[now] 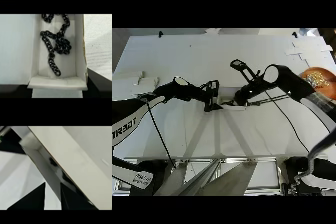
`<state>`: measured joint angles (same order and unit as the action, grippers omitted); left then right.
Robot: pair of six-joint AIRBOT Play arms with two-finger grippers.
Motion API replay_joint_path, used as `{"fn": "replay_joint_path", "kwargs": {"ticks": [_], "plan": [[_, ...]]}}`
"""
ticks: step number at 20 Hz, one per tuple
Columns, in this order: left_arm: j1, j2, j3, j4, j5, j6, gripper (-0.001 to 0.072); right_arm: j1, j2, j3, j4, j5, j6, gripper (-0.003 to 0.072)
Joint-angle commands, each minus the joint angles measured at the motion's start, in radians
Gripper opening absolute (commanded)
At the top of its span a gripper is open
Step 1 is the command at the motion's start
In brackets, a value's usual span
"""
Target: Fold the box and place the chain.
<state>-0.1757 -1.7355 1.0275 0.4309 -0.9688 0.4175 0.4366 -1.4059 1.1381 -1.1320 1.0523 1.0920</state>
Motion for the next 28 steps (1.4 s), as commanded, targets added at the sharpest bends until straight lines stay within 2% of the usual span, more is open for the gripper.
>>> {"fn": "replay_joint_path", "kwargs": {"ticks": [1, 4, 5, 7, 10, 17, 21, 23, 26, 27, 28], "plan": [[-0.001, 0.000, 0.000, 0.000, 0.000, 0.001, 0.0328, -0.083, 0.053, 0.000, -0.098, 0.108, -0.001, 0.0214], [-0.001, 0.000, 0.000, 0.000, 0.000, 0.001, 0.0328, -0.186, 0.085, 0.000, -0.129, 0.123, -0.005, 0.0225], [-0.001, 0.000, 0.000, 0.000, 0.000, 0.001, 0.0328, -0.211, 0.084, -0.001, -0.176, 0.132, -0.037, 0.0276], [-0.001, 0.000, 0.000, 0.000, 0.000, 0.001, 0.0328, -0.232, 0.077, -0.016, -0.269, 0.139, -0.163, 0.0478], [-0.001, 0.000, 0.000, 0.000, 0.000, 0.001, 0.0328, -0.231, 0.049, -0.051, -0.277, 0.109, -0.341, 0.0491], [-0.001, 0.000, 0.000, 0.000, 0.000, 0.001, 0.0328, -0.164, -0.098, -0.059, -0.274, -0.009, -0.394, 0.0492], [-0.001, 0.000, 0.000, 0.000, 0.000, 0.001, 0.0328, -0.139, -0.167, -0.059, -0.274, 0.006, -0.394, 0.0491], [-0.001, 0.000, 0.000, 0.000, 0.000, 0.001, 0.0328, -0.138, -0.195, -0.059, -0.274, 0.003, -0.381, 0.0443], [-0.001, 0.000, 0.000, 0.000, 0.000, 0.000, 0.0328, -0.138, -0.203, -0.059, -0.284, 0.011, -0.318, 0.0042], [-0.001, 0.000, 0.000, 0.000, 0.000, 0.001, 0.0328, -0.138, -0.200, -0.059, -0.285, 0.032, -0.300, 0.0006], [-0.001, 0.000, 0.000, 0.000, 0.000, 0.001, 0.0328, -0.138, -0.194, -0.059, -0.285, 0.053, -0.288, 0.0006]]}}
